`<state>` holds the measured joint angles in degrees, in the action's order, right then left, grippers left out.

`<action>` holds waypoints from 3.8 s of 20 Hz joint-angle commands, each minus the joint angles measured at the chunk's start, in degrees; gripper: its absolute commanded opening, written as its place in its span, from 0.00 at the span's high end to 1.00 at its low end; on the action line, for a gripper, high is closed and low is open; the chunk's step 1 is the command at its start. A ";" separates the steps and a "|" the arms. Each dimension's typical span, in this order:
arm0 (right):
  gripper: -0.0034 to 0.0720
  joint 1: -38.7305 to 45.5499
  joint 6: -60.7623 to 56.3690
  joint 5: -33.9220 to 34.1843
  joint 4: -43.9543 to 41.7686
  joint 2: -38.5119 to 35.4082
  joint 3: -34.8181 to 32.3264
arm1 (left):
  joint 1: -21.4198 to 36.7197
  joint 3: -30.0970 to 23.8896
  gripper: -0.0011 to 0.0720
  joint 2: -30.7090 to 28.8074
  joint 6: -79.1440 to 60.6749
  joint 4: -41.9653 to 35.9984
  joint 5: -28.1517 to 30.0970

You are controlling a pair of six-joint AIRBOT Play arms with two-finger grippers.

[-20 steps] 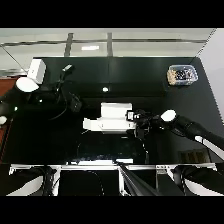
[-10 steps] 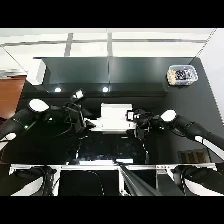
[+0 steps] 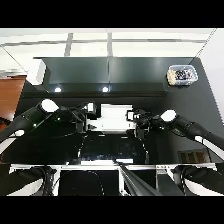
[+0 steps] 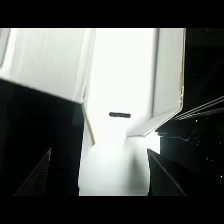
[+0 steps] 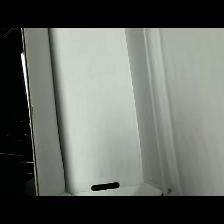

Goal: Fold the box and place the chain.

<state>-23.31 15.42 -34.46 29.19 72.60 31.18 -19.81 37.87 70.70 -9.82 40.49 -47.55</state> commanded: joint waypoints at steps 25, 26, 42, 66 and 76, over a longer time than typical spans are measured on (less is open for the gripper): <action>0.32 -0.02 0.00 -0.02 -0.02 0.00 0.00 | -5.66 0.81 0.91 6.71 -0.66 -14.40 0.50; 0.32 -0.02 -0.02 -0.02 -0.02 0.00 0.00 | -5.68 0.81 0.89 6.71 -0.68 -13.97 0.52; 0.32 -0.02 -0.02 -0.02 -0.02 0.00 0.00 | 4.74 0.15 0.95 -9.77 42.01 12.26 -5.16; 0.32 -0.02 0.00 -0.02 -0.02 0.00 0.00 | 10.16 -4.26 0.95 7.15 69.51 -8.17 -9.60; 0.32 -0.02 0.00 -0.02 -0.02 0.00 0.00 | 10.47 -0.24 0.01 7.17 59.47 -10.54 -16.09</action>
<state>-23.29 15.42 -34.46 29.17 72.60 31.18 -9.26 36.14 77.82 51.27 30.59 -62.26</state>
